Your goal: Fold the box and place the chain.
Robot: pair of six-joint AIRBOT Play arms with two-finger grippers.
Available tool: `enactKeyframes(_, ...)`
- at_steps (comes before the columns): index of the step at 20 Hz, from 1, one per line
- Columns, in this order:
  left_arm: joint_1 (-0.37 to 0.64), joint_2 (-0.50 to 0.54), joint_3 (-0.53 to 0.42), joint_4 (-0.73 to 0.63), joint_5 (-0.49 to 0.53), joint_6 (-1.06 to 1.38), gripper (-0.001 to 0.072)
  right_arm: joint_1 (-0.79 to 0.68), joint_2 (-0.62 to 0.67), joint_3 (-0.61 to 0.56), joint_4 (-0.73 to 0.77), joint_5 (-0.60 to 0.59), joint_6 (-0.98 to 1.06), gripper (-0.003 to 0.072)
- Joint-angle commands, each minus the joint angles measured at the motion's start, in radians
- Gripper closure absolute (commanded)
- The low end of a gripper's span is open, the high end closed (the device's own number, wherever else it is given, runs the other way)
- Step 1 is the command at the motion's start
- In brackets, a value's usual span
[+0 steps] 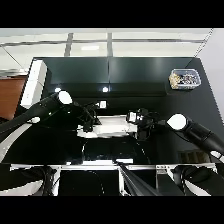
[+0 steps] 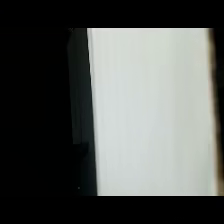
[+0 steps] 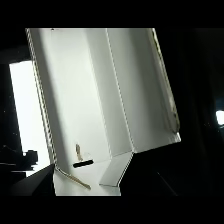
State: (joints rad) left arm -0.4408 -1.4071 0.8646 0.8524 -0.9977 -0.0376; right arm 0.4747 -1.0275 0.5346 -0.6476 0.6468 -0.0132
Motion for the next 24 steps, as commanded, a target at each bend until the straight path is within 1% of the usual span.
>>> enactKeyframes(1,-0.001,0.0,0.001,-0.002,0.0,0.001,0.0683,-0.005,-0.027,0.001,0.143,-0.013,-0.171,-0.0015)
enactKeyframes(3,-0.001,0.0,0.001,-0.002,0.0,0.001,0.0683,-0.005,-0.052,0.001,0.183,-0.006,-0.217,-0.0015)
enactKeyframes(10,-0.021,0.0,0.001,-0.031,0.04,0.005,0.0683,-0.05,-0.114,0.001,0.188,0.047,-0.291,-0.0015)
enactKeyframes(13,-0.03,0.0,0.001,-0.026,0.055,0.006,0.0682,-0.051,-0.141,0.001,0.229,0.078,-0.367,-0.0015)
enactKeyframes(18,-0.03,0.0,0.001,-0.022,0.055,0.005,0.0683,-0.051,-0.187,0.001,0.215,0.081,-0.366,-0.0015)
enactKeyframes(21,-0.03,0.0,0.001,-0.023,0.055,0.005,0.0683,-0.051,-0.195,0.001,0.148,0.097,-0.339,-0.0014)
enactKeyframes(24,-0.03,0.0,0.001,-0.023,0.055,0.005,0.0683,-0.051,-0.199,0.001,0.142,0.089,-0.311,-0.0014)
